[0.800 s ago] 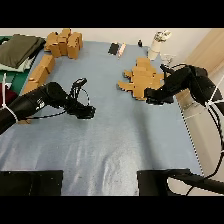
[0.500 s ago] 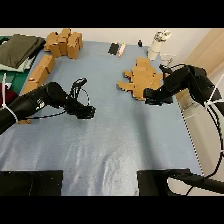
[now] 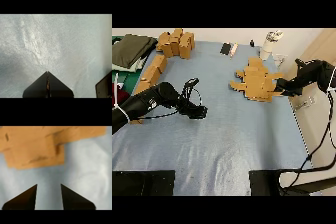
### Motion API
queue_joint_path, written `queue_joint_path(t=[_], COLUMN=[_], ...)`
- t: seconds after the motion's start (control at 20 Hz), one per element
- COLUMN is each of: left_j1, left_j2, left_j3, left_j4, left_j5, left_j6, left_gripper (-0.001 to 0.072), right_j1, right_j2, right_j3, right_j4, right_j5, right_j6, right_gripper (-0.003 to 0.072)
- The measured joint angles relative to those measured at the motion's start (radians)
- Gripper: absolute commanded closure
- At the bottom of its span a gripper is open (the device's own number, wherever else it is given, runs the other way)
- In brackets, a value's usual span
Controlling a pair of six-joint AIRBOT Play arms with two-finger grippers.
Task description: Fold the box.
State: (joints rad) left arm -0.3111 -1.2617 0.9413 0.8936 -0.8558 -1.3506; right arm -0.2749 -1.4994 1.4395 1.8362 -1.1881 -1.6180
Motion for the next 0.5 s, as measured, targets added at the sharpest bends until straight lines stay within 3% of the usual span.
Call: queue_joint_path(t=[0.2, 0.5], left_j1=[0.000, 0.000], left_j2=[0.000, 0.000], left_j3=[0.000, 0.000], left_j4=[0.000, 0.000], left_j5=[0.000, 0.000], left_j6=[0.000, 0.000], left_gripper=[0.0697, 0.0697], right_j1=[-0.121, -0.164], right_j2=[-0.217, -0.462], right_j3=[0.214, 0.465], right_j4=[0.147, 0.235], right_j5=[0.004, 0.025], right_j6=[-0.148, -0.242], right_gripper=[0.0217, 0.0218])
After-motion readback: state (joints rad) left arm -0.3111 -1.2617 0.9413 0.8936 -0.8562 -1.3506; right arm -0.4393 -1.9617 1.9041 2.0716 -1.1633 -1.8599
